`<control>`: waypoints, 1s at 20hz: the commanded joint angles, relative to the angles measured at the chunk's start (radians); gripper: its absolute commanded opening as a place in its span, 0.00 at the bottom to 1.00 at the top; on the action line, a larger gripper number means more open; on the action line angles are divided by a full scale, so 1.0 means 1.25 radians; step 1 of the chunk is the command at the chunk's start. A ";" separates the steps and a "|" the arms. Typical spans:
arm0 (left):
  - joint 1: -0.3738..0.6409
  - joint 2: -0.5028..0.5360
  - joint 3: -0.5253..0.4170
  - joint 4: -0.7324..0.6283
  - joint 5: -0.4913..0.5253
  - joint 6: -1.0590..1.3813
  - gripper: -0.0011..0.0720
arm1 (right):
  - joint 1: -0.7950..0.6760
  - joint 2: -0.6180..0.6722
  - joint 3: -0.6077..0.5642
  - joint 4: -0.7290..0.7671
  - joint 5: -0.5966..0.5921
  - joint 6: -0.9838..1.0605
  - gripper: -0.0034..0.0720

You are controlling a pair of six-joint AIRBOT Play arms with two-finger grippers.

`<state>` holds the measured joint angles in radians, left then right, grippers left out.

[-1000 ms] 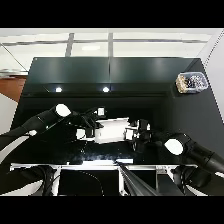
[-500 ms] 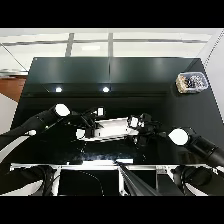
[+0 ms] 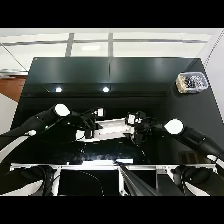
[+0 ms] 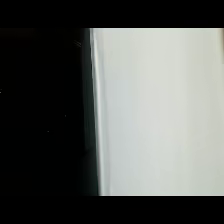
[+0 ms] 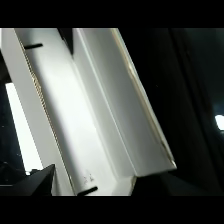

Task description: Fold the box and place the chain.

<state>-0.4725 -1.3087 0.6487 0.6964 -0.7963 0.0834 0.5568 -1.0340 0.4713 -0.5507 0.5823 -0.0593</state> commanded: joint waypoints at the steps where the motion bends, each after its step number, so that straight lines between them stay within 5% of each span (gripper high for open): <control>1: 0.000 0.001 0.000 0.000 0.000 0.000 0.05 | -0.003 -0.024 0.003 0.088 0.075 -0.089 0.98; 15: 0.000 0.000 0.000 -0.001 0.003 0.000 0.05 | -0.003 -0.103 -0.009 0.002 0.087 -0.089 0.98; 17: 0.000 0.000 0.000 -0.001 0.003 0.000 0.05 | -0.003 -0.115 -0.009 0.003 0.078 -0.088 0.81; 20: 0.000 0.000 0.000 -0.001 0.003 0.000 0.05 | 0.005 -0.120 -0.007 -0.001 0.067 -0.084 0.82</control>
